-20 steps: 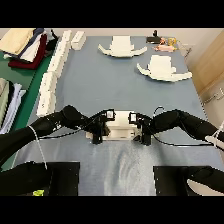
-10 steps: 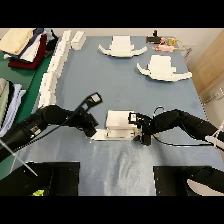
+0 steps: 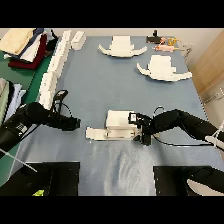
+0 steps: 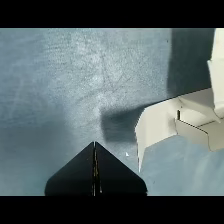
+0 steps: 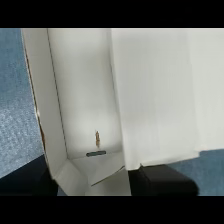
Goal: Fold the box.
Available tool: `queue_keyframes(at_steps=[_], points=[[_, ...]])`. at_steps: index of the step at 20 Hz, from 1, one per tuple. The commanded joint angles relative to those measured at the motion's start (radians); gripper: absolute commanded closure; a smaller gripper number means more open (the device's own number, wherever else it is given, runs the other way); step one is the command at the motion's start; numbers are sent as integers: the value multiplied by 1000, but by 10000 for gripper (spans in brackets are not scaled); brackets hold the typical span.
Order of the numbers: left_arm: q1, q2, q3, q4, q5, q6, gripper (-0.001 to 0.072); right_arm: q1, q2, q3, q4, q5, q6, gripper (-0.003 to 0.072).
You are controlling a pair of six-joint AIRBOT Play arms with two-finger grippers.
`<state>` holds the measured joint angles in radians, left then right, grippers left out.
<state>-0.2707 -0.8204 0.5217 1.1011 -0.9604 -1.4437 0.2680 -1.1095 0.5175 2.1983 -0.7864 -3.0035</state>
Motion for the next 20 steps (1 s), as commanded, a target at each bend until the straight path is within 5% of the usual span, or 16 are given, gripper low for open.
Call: queue_keyframes(at_steps=[1, 6, 10, 12, 20], points=[[-50, -93, -41, -85, 51, -40, 693, 0, 0, 0, 0, 0, 0, 179], [-217, -216, -42, -245, 190, 2, 691, 0, 0, 1, 1, 0, 0, 179], [-222, -207, -16, -293, 171, 49, 689, 0, 0, 0, 0, 0, 0, 179], [-220, -196, -3, -294, 163, 43, 234, 0, 0, 1, 0, 0, 0, 179], [-220, -196, 54, -309, 105, 38, 248, 0, 0, 0, 0, 0, 0, 179]])
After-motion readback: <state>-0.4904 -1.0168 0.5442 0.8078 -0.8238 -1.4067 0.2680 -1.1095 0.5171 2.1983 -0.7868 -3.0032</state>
